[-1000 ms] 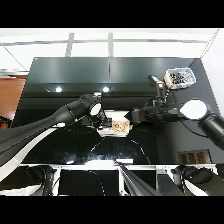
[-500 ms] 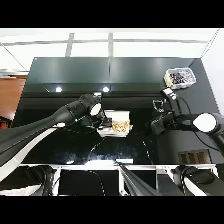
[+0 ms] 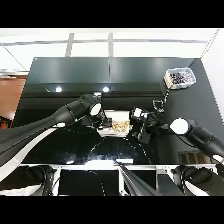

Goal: Fold the box and place the chain.

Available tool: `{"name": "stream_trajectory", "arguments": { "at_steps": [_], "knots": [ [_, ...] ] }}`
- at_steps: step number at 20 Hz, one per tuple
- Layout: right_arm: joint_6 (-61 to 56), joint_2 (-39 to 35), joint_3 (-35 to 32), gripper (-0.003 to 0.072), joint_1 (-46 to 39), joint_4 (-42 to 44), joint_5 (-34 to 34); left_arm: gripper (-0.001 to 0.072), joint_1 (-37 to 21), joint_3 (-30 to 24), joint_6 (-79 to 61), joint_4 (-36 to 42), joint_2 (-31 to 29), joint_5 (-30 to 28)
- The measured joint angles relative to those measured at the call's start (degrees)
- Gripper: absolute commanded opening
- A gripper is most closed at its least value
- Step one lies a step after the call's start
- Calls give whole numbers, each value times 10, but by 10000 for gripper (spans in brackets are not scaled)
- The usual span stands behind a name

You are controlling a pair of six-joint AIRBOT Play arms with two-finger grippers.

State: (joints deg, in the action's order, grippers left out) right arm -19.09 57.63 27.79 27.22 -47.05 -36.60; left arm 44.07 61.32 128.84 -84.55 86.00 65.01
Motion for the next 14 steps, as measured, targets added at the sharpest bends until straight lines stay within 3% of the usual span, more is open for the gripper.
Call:
{"name": "stream_trajectory", "arguments": {
  "at_steps": [3,5,9,11,14],
  "knots": [
    [62,31,-1,717,8,26,22,32,0,0,0,0,0,0],
    [89,42,-1,605,11,36,28,32,0,0,0,0,0,0],
    [116,66,-1,602,13,47,46,33,0,0,0,0,0,0],
    [122,78,-1,491,13,49,62,33,0,0,0,0,0,0],
    [125,89,-1,488,13,56,75,33,0,0,0,0,0,0]
  ]
}}
